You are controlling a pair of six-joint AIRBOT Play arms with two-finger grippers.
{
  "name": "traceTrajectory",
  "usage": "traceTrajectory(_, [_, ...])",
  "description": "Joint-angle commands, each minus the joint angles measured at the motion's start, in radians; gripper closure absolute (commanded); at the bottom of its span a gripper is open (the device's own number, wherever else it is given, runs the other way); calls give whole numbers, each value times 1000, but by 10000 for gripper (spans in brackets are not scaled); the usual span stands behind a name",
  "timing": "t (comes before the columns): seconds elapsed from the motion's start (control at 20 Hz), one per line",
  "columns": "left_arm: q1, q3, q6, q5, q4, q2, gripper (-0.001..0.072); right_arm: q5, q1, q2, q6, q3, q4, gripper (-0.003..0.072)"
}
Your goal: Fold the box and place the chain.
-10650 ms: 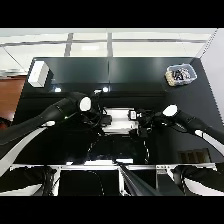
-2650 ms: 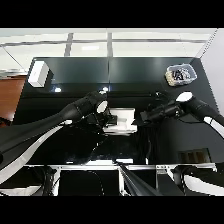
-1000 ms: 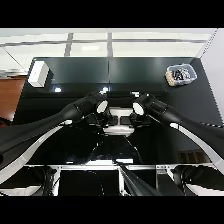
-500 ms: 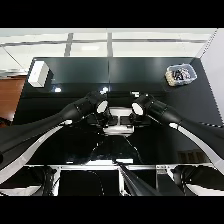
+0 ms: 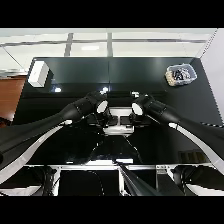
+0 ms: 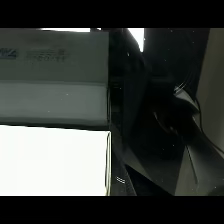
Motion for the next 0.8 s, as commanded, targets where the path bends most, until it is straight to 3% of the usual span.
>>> traceTrajectory(0.0, [0, 0, 0, 1, 0, 0, 681, 21, 1, 37, -35, 2, -8, 378])
traceTrajectory(0.2, [0, 0, 0, 1, 0, 0, 681, 96, 0, 219, -117, 2, -51, 378])
traceTrajectory(0.35, [0, 0, 0, 1, 0, 0, 680, 95, -5, 378, -118, 2, -377, 378])
traceTrajectory(0.45, [0, 0, 0, 1, 0, 0, 680, 84, -39, 405, -118, 1, -625, 378])
traceTrajectory(0.5, [0, 0, 0, 1, 0, 0, 681, 48, -78, 402, -118, -6, -696, 379])
traceTrajectory(0.6, [0, 0, 0, 1, 0, 0, 681, -138, -205, 396, -115, -40, -716, 374])
traceTrajectory(0.65, [0, 0, 0, 1, 0, 0, 681, -239, -286, 381, -113, -58, -678, 133])
traceTrajectory(0.7, [0, 0, 0, 1, 0, 0, 681, -316, -372, 349, -114, -66, -605, -21])
traceTrajectory(0.75, [0, 0, 0, 2, 0, 0, 681, -365, -446, 306, -127, -64, -515, -21])
